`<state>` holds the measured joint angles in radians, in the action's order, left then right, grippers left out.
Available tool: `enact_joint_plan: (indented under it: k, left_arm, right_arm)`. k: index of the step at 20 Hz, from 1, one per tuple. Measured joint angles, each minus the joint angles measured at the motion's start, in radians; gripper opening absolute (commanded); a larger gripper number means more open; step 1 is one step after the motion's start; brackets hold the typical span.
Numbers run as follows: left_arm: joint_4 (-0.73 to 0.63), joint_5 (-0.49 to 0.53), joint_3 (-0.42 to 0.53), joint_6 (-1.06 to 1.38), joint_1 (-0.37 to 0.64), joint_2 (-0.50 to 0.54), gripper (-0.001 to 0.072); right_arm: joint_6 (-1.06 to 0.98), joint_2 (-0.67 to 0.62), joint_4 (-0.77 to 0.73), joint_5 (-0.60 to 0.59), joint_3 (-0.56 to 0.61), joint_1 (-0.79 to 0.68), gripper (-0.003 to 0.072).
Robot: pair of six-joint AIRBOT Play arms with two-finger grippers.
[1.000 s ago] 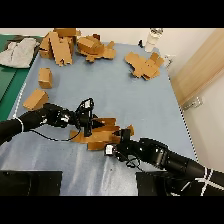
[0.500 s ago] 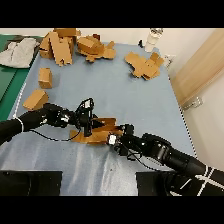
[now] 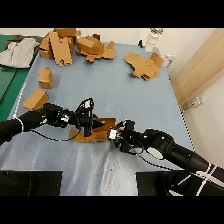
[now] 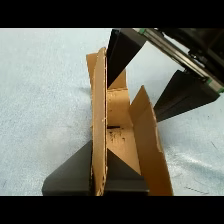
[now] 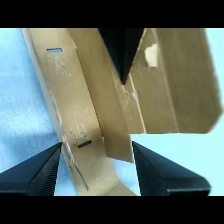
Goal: Fold the box.
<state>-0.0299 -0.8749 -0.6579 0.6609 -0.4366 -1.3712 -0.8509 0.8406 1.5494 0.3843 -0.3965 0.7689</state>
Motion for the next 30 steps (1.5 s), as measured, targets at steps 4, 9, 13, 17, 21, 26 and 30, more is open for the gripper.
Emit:
enact_joint_plan:
  k: [4, 9, 13, 17, 21, 26, 30]
  left_arm:
    - [0.000, 0.000, 0.000, 0.000, 0.000, 0.000, 0.0014]
    - [0.000, 0.000, 0.000, 0.000, 0.000, 0.000, 0.0014]
    - [0.000, 0.000, 0.000, 0.000, 0.000, 0.000, 0.0014]
    - [0.000, -0.001, 0.000, 0.000, 0.000, 0.000, 0.0014]
    - [0.000, -0.001, 0.000, 0.000, 0.000, 0.000, 0.0013]
    - [0.000, -0.001, 0.000, 0.000, 0.000, 0.000, 0.0014]
    - [0.000, 0.000, 0.000, 0.000, 0.000, 0.000, 0.0014]
  right_arm:
    - [0.088, 0.000, -0.063, 0.024, -0.018, -0.046, 0.0702]
    - [0.375, 0.002, -0.341, 0.082, -0.047, -0.149, 0.0702]
    - [0.592, 0.035, -0.554, 0.169, -0.074, -0.244, 0.0702]
    - [0.766, 0.142, -0.681, 0.236, -0.124, -0.297, 0.0702]
    - [0.883, 0.276, -0.731, 0.319, -0.205, -0.322, 0.0702]
    - [1.001, 0.363, -0.825, 0.449, -0.243, -0.389, 0.0703]
    - [1.049, 0.380, -0.868, 0.502, -0.250, -0.409, 0.0702]
